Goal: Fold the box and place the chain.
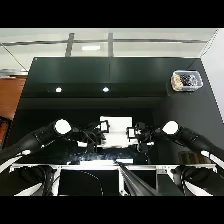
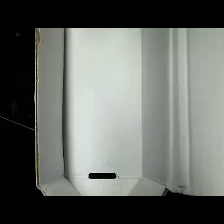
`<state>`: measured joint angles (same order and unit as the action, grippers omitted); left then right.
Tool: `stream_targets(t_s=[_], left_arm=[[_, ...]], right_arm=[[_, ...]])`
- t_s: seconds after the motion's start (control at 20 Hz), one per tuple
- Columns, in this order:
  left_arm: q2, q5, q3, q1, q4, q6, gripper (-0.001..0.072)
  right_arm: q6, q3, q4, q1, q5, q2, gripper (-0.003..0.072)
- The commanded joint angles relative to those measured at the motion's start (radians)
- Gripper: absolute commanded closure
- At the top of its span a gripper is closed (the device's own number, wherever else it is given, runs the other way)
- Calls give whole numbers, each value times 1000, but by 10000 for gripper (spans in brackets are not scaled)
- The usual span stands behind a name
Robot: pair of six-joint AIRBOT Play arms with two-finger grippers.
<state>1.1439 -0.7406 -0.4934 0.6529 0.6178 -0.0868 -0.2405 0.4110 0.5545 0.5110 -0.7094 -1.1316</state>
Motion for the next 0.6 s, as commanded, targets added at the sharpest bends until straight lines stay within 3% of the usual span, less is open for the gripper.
stream_targets(t_s=[0.0,0.05,0.25,0.4,0.55], left_arm=[[-2,-8,-1,0,10,1,636],[-11,-21,-4,-3,42,1,680],[-163,-95,-15,-82,229,-225,681],[-340,-192,-10,-247,457,-514,681],[-440,-297,-5,-486,497,-759,680]], right_arm=[[0,0,0,0,0,0,458],[0,0,0,0,0,0,458],[0,0,0,0,0,0,458],[0,0,0,0,0,0,458],[0,0,0,0,0,0,458]])
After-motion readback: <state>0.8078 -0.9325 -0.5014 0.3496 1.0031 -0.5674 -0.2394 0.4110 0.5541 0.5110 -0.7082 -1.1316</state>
